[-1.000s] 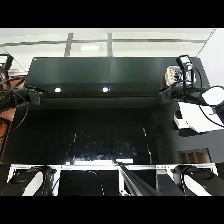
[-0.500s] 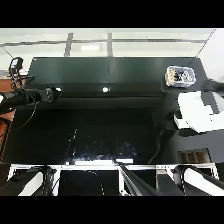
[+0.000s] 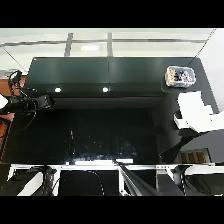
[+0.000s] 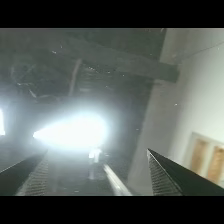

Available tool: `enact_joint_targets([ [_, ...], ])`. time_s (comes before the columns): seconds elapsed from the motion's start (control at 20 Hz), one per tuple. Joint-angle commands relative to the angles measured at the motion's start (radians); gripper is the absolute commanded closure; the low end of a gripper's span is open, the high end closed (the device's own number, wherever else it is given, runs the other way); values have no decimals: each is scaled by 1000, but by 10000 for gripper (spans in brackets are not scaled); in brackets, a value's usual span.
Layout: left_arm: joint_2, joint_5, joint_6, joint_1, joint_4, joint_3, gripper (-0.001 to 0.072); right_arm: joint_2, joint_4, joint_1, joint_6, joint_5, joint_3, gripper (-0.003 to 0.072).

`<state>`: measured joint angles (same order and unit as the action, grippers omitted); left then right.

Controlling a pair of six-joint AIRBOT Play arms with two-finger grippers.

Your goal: Fold the box and place the chain.

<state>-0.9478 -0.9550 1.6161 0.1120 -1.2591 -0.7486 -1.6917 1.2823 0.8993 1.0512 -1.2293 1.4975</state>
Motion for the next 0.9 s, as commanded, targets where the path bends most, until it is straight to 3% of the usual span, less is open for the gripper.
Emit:
enact_joint_targets([
  [0.0, -1, 18, 39, 0, 45, 0, -4, -113, 4, -2, -183, -89, 52, -34],
  [0.05, -1, 18, 39, 0, 45, 0, -4, -122, 4, -5, -225, -89, 52, -34],
  [0.15, -1, 8, 39, 0, 61, 0, -4, -123, 5, -4, -260, -92, 52, 248],
  [0.2, -1, 10, 39, 0, 73, 0, -4, -123, 6, -3, -262, -104, 52, 265],
  [0.25, -1, 11, 39, 0, 74, 0, -4, -121, 5, -3, -262, -119, 52, 343],
  [0.3, -1, 12, 38, 0, 74, 0, -4, -117, 5, -3, -263, -135, 52, 516],
  [0.35, -1, 13, 38, 0, 73, 0, -4, -109, 0, -5, -263, -150, 52, 624],
  [0.4, -1, 13, 38, 0, 73, 0, -4, -97, -17, -4, -264, -167, 52, 673],
  [0.6, -1, 12, 37, 0, 73, 0, -4, 14, -174, -18, -263, -181, -8, 674],
  [0.85, -1, 48, 6, 0, 66, 1, -2, 275, -311, -103, -263, -153, -291, 673],
])
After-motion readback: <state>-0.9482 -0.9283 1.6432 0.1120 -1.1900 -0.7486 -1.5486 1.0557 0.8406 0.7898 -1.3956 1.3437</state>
